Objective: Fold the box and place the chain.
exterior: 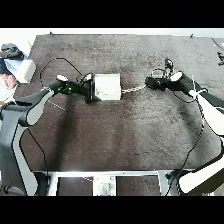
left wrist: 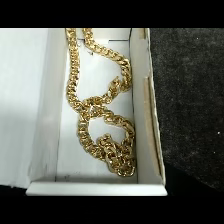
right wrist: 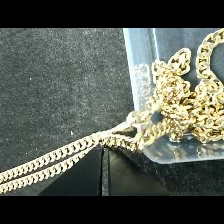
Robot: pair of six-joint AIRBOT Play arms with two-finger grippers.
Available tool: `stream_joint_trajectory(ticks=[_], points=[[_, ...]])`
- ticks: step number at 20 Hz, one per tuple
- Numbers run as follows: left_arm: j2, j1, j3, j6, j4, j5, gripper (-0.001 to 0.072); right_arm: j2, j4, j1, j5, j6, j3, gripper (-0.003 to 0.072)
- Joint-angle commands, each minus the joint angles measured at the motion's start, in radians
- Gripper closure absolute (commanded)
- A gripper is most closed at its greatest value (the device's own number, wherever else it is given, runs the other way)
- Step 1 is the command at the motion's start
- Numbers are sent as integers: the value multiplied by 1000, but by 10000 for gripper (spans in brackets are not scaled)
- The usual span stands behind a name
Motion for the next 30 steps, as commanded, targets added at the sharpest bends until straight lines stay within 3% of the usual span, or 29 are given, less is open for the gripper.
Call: stream_joint_trajectory(ticks=[1,5,7,14,21,29,30], points=[[0,0,0,0,0,0,357,29,6,3,78,-7,0,677],[0,0,0,0,0,0,357,174,51,45,211,-109,0,677],[0,0,0,0,0,0,357,276,87,90,209,-161,0,676],[0,0,0,0,0,0,357,532,92,286,-43,-217,1,677],[0,0,0,0,0,0,357,524,92,472,-191,-253,39,676],[0,0,0,0,0,0,357,311,91,523,-45,-215,31,675],[0,0,0,0,0,0,357,281,91,523,-33,-214,25,597]])
